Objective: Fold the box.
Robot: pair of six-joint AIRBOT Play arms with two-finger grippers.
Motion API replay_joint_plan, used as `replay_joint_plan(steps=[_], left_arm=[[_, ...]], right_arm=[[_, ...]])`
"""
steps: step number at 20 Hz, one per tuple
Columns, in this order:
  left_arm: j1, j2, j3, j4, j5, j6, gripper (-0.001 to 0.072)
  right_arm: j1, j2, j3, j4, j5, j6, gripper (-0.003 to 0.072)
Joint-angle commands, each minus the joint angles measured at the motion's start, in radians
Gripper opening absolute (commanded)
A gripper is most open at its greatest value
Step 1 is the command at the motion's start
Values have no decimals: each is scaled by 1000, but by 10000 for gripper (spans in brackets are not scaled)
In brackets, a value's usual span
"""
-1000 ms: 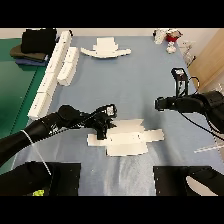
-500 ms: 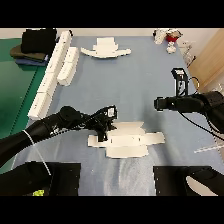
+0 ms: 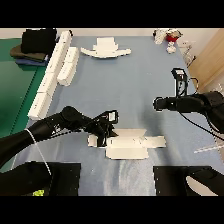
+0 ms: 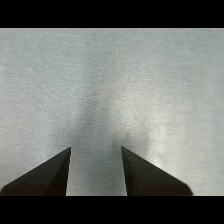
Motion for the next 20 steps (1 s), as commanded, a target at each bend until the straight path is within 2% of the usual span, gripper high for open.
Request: replay_joint_plan(steps=[1, 7, 10, 11, 12, 13, 17, 20], left_arm=[[2, -2, 1, 12, 8, -43, 12], [3, 5, 11, 11, 17, -43, 11], [3, 12, 11, 12, 15, -43, 11], [3, 12, 11, 12, 14, -43, 12], [3, 12, 11, 12, 15, -42, 12], [3, 12, 11, 12, 16, -42, 11], [3, 12, 11, 11, 16, -42, 11], [3, 12, 11, 11, 15, -42, 11]], right_arm=[[1, 0, 1, 41, -7, 0, 483], [1, 0, 1, 51, -44, 0, 483], [1, 0, 2, 64, -106, 0, 483], [1, 0, 2, 97, -157, 0, 406], [1, 0, 2, 121, -234, 0, 85], [1, 0, 2, 129, -309, 0, 4], [45, 37, 1, 223, -571, -35, 2], [217, 142, -23, 226, -647, 7, 2]])
